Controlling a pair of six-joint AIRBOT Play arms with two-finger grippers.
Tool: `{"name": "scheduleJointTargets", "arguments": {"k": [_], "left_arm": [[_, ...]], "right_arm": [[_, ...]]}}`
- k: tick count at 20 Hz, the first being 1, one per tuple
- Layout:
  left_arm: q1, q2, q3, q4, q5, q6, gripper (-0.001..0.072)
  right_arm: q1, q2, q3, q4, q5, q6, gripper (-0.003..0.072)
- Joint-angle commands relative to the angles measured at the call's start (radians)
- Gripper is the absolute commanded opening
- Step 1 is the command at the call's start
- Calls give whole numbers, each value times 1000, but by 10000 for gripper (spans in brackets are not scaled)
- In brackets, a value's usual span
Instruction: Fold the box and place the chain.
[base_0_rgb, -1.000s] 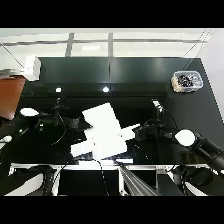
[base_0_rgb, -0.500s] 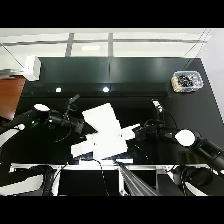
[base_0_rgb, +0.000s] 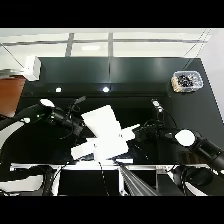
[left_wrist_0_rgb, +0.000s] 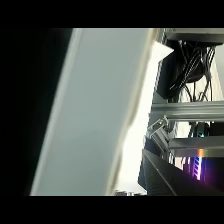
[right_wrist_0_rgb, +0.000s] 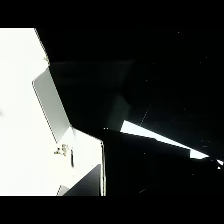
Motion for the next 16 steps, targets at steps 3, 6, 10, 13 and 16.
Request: {"name": "scheduleJointTargets", "arguments": {"k": [3, 6, 10, 13, 16], "left_arm": [[-39, -11, 6, 17, 53, 2, 597], [-39, -11, 6, 33, 53, 2, 419], [-38, -11, 6, 35, 55, 5, 200], [-37, -11, 6, 35, 45, 5, 52], [-37, -11, 6, 35, 45, 7, 31]], "right_arm": [[1, 1, 0, 0, 1, 1, 23], [1, 1, 0, 0, 1, 1, 23], [1, 1, 0, -1, 2, 1, 24], [1, 1, 0, 0, 16, 17, 82], [1, 1, 0, -5, 34, 16, 81]]}}
